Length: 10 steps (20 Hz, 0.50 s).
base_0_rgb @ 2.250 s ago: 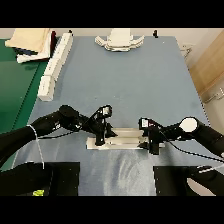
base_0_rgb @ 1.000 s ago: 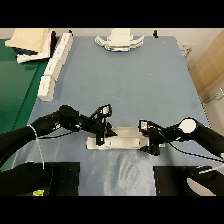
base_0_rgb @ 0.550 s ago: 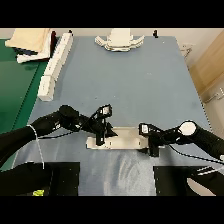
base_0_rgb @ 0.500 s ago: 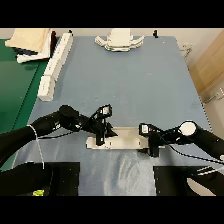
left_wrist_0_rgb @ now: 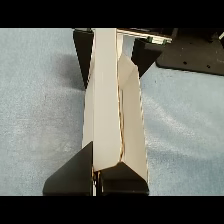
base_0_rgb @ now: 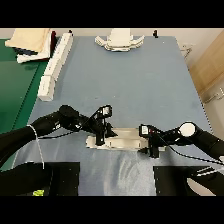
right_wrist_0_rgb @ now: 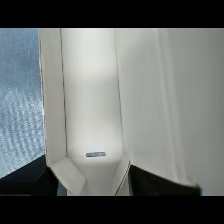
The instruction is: Fold the box.
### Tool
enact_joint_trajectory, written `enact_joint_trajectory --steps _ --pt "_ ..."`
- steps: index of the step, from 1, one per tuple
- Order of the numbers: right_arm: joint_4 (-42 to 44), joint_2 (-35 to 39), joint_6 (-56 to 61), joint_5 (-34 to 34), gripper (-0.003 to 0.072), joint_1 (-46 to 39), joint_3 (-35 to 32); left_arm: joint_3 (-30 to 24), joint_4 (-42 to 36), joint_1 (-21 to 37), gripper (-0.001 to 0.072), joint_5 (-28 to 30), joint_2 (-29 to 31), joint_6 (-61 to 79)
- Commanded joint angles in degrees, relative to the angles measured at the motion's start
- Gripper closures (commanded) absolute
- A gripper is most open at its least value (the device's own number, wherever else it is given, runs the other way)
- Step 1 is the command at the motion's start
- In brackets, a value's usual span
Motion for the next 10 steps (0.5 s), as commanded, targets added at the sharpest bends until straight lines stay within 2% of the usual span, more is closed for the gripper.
enact_joint_trajectory --steps 1,7,8,10 --pt "-0.5 0.0 -0.1 -0.9 0.0108 0.0 0.0 0.0 0.0 0.0 0.0696 0.1 0.0 0.0" --pt "-0.5 0.0 -2.0 -3.2 0.0108 0.1 0.0 0.0 0.0 0.0 0.0697 0.1 0.0 0.0" --pt "-0.3 0.0 -2.0 -3.1 0.0074 0.1 0.0 0.0 0.0 0.0 0.0696 0.1 0.0 0.0" --pt "0.4 0.0 -2.0 -2.9 0.0067 0.1 0.0 0.0 0.0 0.0 0.0696 0.1 0.0 0.0"
